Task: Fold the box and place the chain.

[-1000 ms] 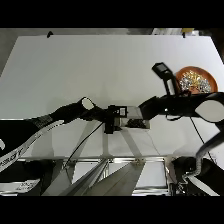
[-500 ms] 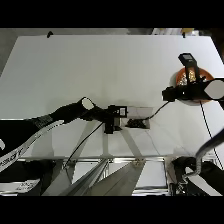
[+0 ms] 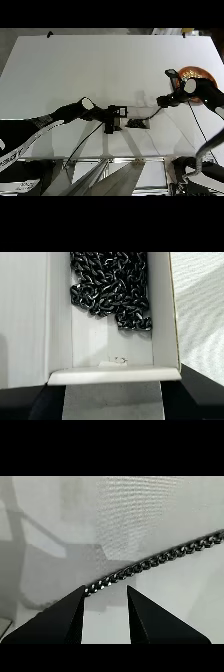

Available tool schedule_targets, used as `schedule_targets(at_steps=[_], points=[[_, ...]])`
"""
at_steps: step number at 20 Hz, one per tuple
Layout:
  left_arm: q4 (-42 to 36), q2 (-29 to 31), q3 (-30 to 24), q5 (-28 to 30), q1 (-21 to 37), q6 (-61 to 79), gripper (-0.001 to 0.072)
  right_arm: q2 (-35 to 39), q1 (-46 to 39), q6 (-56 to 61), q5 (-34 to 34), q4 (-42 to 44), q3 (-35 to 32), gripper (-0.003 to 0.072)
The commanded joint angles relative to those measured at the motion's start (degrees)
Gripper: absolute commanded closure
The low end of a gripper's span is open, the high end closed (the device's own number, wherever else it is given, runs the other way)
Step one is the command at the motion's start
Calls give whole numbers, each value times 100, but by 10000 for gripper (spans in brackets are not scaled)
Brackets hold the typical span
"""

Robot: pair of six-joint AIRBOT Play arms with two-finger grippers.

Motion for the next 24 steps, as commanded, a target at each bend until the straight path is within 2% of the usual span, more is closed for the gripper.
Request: schedule_targets(at_steps=[1,4,5,8,12,15,20,24], points=[[0,-2,2,2,4,2,319,-323,-4,0,-76,-157,-55,387],[2,-2,4,2,4,2,319,-450,-4,2,-74,-234,-66,393],[2,-2,2,2,4,2,319,-476,-4,2,-74,-234,-68,442],[2,-2,4,2,4,2,319,-472,-4,-20,-2,-245,-68,665],[2,-2,4,0,4,2,319,-197,160,-160,367,-341,-68,671],[2,-2,2,0,4,2,319,341,407,-160,723,-337,-68,671],[2,-2,2,2,4,0,319,1644,1010,-149,1484,-219,-72,671],[2,-2,4,2,4,2,319,2706,1519,-129,1720,496,-72,671]])
